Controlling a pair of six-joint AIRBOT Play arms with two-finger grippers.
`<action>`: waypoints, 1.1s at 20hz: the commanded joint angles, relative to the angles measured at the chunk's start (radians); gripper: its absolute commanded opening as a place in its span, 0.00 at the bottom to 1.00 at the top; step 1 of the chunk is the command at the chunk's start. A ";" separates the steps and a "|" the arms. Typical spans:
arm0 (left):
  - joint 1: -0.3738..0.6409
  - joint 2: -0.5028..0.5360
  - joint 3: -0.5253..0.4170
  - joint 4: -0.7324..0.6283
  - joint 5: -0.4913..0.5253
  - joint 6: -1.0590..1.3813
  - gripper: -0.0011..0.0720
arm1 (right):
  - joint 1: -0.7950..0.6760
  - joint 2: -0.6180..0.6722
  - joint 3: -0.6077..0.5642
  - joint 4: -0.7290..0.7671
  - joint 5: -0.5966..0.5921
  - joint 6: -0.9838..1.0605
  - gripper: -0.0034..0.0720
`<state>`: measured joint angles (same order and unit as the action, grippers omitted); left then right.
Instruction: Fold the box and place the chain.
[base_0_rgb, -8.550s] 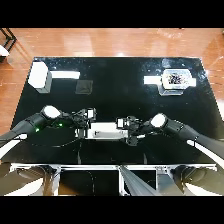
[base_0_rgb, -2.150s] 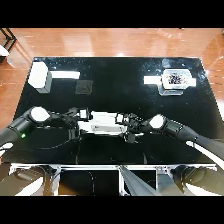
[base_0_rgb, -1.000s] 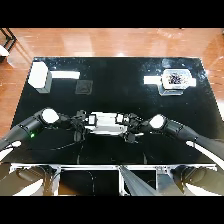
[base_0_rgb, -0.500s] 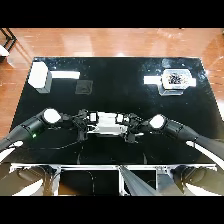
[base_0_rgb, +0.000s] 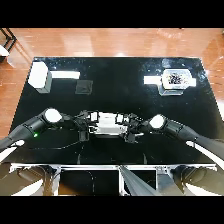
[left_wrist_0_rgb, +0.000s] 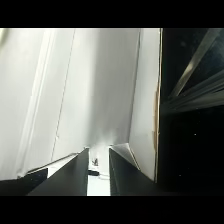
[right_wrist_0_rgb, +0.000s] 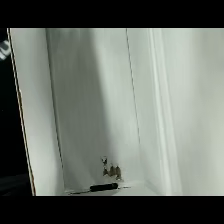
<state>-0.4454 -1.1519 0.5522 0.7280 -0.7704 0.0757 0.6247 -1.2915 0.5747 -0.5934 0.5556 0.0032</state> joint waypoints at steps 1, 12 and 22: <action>-0.001 -0.001 0.000 0.000 0.003 -0.001 0.57 | 0.001 -0.001 0.000 0.001 -0.001 0.001 0.58; 0.011 0.004 0.001 -0.003 -0.008 -0.024 0.22 | 0.001 -0.001 0.000 0.001 -0.001 0.001 0.58; 0.444 0.288 0.000 0.105 -0.209 -0.707 0.05 | 0.001 -0.001 0.000 0.001 0.000 0.001 0.58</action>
<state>-0.1543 -0.9379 0.5522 0.8078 -0.9096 -0.3164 0.6247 -1.2915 0.5747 -0.5911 0.5537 0.0048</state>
